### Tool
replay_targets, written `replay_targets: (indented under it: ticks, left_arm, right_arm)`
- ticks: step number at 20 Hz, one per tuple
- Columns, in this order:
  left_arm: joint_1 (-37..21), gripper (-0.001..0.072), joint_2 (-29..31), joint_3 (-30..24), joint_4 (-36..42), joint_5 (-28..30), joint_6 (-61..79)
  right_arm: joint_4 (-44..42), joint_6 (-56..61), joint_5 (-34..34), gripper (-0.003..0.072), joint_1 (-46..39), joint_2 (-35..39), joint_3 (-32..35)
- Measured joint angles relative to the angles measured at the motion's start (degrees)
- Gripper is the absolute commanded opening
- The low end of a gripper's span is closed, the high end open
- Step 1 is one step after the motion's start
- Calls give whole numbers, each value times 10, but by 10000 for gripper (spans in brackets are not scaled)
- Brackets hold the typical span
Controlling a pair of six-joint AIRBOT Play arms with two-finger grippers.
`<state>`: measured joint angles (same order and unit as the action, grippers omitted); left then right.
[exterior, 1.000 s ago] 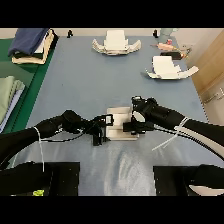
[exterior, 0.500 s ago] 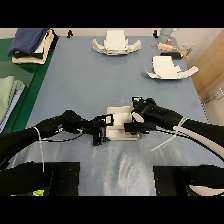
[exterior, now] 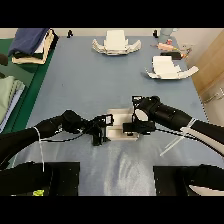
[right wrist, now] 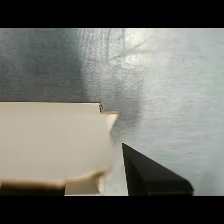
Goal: Fold the box.
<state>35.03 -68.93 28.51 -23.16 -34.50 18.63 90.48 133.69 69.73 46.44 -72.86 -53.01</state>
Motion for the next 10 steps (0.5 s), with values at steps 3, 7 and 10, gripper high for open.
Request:
replay_targets:
  ticks: [3, 7, 10]
  left_arm:
    - [0, 495, 0, 0, 0, 0, 0]
    - [0, 495, 0, 0, 0, 0, 0]
    - [0, 494, 0, 0, 0, 0, 0]
  right_arm:
    - [-3, -5, 11, 509, 0, 25, -11]
    - [-4, -12, 38, 154, -16, 67, -31]
    - [-4, -41, 68, 2, -60, 88, -38]
